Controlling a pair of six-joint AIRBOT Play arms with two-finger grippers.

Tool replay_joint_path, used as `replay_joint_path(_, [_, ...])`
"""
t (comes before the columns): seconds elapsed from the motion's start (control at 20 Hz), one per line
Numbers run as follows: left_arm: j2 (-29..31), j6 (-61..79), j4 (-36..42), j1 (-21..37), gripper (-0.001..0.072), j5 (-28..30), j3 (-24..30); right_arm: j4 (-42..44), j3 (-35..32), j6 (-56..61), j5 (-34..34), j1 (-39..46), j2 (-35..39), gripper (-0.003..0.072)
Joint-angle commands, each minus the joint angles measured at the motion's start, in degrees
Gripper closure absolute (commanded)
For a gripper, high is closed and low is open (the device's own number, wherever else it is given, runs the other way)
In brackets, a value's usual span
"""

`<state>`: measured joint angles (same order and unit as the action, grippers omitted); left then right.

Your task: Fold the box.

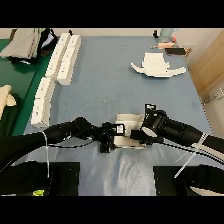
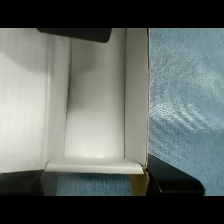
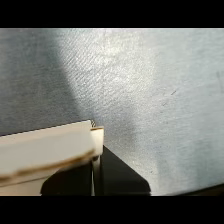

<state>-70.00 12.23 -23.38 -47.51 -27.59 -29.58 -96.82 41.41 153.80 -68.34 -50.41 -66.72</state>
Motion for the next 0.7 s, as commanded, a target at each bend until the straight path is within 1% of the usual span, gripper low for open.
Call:
replay_joint_path(0.0, [-0.02, -0.09, 0.02, -0.02, 0.0249, 0.02, -0.04, -0.94, 0.15, 0.70, -0.83, -0.02, -0.35, 0.0686])
replay_joint_path(0.05, [-0.02, -0.09, 0.02, -0.02, 0.0249, 0.02, -0.04, -0.85, 0.55, 0.66, -0.85, -0.04, -0.33, 0.0684])
replay_joint_path(0.1, [-0.02, -0.09, 0.02, -0.02, 0.0249, 0.02, -0.04, -0.46, 1.20, 0.63, -1.25, -0.04, -0.20, 0.0609])
replay_joint_path(0.15, [-0.02, -0.09, 0.02, -0.02, 0.0249, 0.02, -0.04, -0.15, 2.03, 0.07, -2.10, -0.04, 0.04, 0.0388])
replay_joint_path(0.2, [-0.02, -0.09, 0.02, -0.02, 0.0248, 0.02, -0.04, 0.24, 2.91, -0.96, -3.39, -0.04, 0.37, 0.0344])
replay_joint_path(0.45, [-0.02, -0.09, 0.02, -0.02, 0.0249, 0.02, -0.04, -0.09, 4.68, -3.93, -9.51, -0.02, 2.45, 0.0344])
replay_joint_path(0.55, [0.00, -0.09, 0.02, -0.02, 0.0249, 0.00, -0.04, -0.02, 5.46, -4.07, -12.17, -0.02, 4.74, 0.0344])
replay_joint_path(0.65, [-0.02, -0.09, 0.02, -0.02, 0.0249, 0.02, -0.04, 0.00, 6.78, -4.39, -14.64, -0.02, 8.72, 0.0344])
